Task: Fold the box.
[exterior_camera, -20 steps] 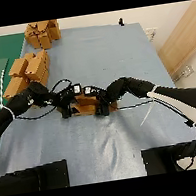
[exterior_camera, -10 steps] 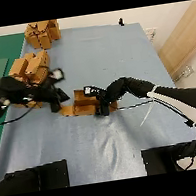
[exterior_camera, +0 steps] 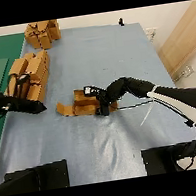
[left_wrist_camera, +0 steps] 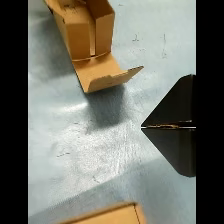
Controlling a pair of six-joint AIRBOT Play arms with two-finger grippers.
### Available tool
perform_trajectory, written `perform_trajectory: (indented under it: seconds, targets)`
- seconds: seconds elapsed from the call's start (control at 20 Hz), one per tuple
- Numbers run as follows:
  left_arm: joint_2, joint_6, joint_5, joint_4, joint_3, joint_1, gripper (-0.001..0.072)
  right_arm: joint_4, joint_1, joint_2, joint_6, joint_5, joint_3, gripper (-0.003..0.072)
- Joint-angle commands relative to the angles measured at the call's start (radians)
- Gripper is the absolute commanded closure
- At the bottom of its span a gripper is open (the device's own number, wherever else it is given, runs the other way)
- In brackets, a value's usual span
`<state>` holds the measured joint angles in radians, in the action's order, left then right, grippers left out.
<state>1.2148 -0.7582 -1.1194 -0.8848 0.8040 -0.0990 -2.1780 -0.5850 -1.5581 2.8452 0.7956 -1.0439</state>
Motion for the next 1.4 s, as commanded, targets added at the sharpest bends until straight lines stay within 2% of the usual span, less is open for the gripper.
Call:
perform_trajectory:
  seconds: [0.0, 0.3, 0.45, 0.65, 0.75, 0.8, 1.1, 1.3, 1.35]
  targets:
    - [0.093, -0.108, 0.045, 0.004, -0.002, 0.085, 0.0698, -0.003, -0.001, -0.001, -0.001, 0.0, 0.0, 0.0158]
    - [0.169, -0.087, 0.083, 0.144, 0.0, 0.172, 0.0697, -0.003, -0.001, -0.001, 0.0, 0.0, 0.0, 0.0158]
    - [0.169, 0.045, 0.0, 0.301, 0.008, 0.172, 0.0696, -0.003, -0.001, -0.001, -0.001, 0.003, 0.0, 0.0158]
    - [0.169, 0.119, -0.082, 0.368, 0.012, 0.172, 0.0693, -0.002, -0.001, -0.001, 0.0, 0.008, 0.0, 0.0158]
    - [0.169, 0.122, -0.094, 0.368, 0.012, 0.172, 0.0379, -0.003, -0.001, -0.001, 0.0, 0.013, 0.0, 0.0168]
    - [0.169, 0.119, -0.093, 0.368, 0.012, 0.172, 0.0345, -0.002, -0.001, -0.001, 0.0, 0.016, 0.0, 0.0168]
    - [0.169, 0.172, -0.053, 0.452, 0.012, 0.179, 0.0344, -0.002, -0.001, -0.001, 0.0, 0.018, 0.0, 0.0168]
    - [0.19, 0.174, -0.027, 0.454, 0.012, 0.235, 0.0342, -0.002, -0.001, -0.001, 0.0, 0.018, 0.0, 0.0168]
    - [0.198, 0.167, -0.019, 0.454, 0.013, 0.252, 0.028, -0.002, -0.001, -0.001, 0.0, 0.018, 0.0, 0.0168]
